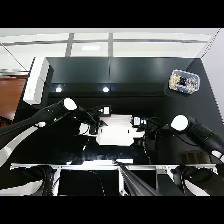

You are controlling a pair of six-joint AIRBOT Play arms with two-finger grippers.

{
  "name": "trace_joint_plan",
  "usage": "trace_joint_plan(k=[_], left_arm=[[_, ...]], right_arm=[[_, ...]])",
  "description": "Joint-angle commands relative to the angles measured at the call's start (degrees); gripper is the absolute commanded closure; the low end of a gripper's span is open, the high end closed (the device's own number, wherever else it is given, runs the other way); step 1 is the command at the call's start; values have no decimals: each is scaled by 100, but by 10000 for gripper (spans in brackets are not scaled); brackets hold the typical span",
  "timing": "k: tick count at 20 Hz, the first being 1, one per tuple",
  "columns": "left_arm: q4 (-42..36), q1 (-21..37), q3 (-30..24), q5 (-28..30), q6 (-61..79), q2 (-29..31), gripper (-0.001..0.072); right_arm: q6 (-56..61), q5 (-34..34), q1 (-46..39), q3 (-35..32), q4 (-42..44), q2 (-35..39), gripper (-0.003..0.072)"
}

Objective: Fold the box and place the chain.

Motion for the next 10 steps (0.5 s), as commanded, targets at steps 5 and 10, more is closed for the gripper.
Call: trace_joint_plan(k=[5,10], left_arm=[[15,-2,-4,9,0,-4,683],[15,-2,-4,2,-4,-4,683]], right_arm=[[-87,-1012,619,-284,1021,-9,63],[-87,-1174,616,-280,1362,20,63]])
